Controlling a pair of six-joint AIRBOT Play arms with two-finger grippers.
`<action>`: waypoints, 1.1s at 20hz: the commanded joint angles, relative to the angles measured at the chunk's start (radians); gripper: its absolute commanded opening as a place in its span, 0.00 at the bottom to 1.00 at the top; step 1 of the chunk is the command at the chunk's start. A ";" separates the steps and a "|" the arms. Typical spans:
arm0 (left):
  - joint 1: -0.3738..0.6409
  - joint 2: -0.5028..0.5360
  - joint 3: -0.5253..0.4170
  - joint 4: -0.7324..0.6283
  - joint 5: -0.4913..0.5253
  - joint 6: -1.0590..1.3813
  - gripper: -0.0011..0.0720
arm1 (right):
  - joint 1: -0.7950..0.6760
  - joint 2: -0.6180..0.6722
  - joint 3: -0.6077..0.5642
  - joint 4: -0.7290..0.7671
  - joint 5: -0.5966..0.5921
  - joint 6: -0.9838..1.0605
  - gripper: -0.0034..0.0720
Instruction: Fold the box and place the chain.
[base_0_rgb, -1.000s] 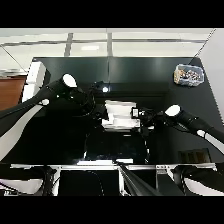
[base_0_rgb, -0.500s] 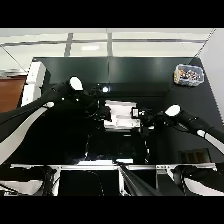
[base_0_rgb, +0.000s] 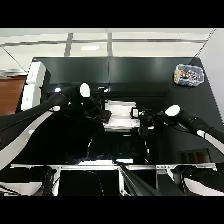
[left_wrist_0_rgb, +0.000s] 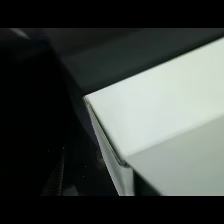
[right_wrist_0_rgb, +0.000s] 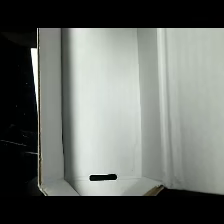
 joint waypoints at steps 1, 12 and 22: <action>-0.055 0.000 0.026 0.180 0.005 -0.114 0.68 | 0.001 0.000 0.000 0.000 0.001 0.000 0.43; -0.250 -0.004 0.079 0.410 0.041 -0.484 0.68 | 0.001 0.000 0.000 0.000 0.002 0.000 0.43; -0.196 -0.007 0.079 0.373 0.014 -0.679 0.68 | 0.001 0.000 0.000 0.000 0.002 0.000 0.43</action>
